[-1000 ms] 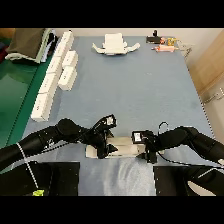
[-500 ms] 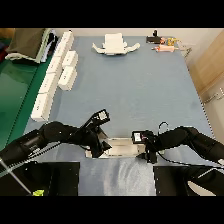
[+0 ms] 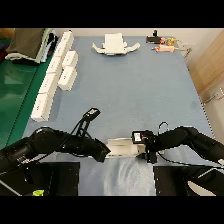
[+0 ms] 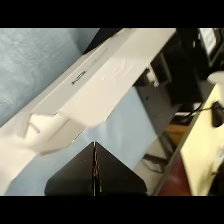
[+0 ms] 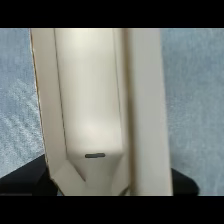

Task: Fold the box.

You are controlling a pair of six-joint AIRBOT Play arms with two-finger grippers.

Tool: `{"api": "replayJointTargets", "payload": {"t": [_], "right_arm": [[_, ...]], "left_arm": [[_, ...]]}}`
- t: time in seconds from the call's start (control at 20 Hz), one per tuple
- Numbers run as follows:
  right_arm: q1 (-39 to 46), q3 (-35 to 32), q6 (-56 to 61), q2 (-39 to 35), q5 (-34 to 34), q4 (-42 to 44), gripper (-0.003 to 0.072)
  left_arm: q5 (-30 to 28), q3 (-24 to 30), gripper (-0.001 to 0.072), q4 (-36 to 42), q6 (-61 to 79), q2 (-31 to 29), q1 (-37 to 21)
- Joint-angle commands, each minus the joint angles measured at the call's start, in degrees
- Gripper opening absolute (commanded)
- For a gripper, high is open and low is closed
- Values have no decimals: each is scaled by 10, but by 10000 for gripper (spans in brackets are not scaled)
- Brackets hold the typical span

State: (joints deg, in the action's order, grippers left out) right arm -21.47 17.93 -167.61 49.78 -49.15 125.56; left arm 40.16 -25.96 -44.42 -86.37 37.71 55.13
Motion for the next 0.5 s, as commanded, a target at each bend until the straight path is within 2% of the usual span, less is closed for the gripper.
{"api": "replayJointTargets", "payload": {"t": [0.0, 0.1, 0.25, 0.45], "right_arm": [[0, 0, 0, 0, 0, 0, 523], [-1, 0, 0, 0, 0, 0, 523], [0, 0, 0, 0, 0, 0, 523], [0, 0, 0, 0, 0, 0, 523]], "left_arm": [[-96, -29, 14, 65, -45, 99, 37], [-113, -57, 14, 65, -43, 137, 20], [-116, -79, 15, 65, -43, 149, -31], [-76, -79, 14, 65, -48, 172, -82]]}}
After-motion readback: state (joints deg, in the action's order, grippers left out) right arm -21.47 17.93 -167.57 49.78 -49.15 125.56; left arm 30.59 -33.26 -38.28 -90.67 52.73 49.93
